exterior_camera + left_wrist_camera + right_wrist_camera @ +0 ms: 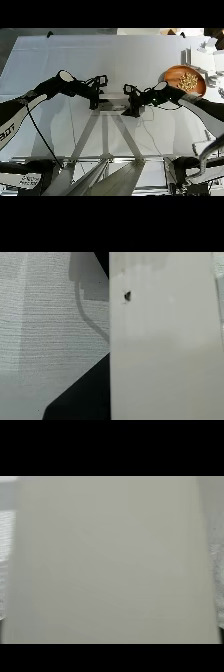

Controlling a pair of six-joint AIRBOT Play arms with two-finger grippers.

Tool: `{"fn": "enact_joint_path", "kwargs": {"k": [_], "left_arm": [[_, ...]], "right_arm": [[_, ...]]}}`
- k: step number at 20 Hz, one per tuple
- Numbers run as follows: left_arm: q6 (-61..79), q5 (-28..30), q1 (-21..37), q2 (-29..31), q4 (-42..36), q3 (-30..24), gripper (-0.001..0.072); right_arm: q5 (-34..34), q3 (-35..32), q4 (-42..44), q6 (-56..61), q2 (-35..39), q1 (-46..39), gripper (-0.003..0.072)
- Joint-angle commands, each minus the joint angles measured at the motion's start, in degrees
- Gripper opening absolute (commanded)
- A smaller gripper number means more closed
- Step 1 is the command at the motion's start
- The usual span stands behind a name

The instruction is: Fold the box and place the chain.

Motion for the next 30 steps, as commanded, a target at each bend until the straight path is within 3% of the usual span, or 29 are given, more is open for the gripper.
{"fn": "enact_joint_path", "kwargs": {"k": [1, 27, 30], "left_arm": [[0.0, 0.0, 0.0, 0.0, 0.0, 0.0, 0.0006], [0.1, 0.0, 0.0, 0.0, 0.0, 0.0, 0.0015], [0.0, -0.2, 0.2, 0.2, 0.0, 0.0, 0.0053]], "right_arm": [[0.3, 0.0, -0.1, 0.0, 0.0, 0.0, 0.0525], [0.3, 0.0, -0.1, 0.0, 0.1, 0.0, 0.0526], [0.3, 0.0, -0.1, 0.0, 0.0, 0.0, 0.0526]]}}
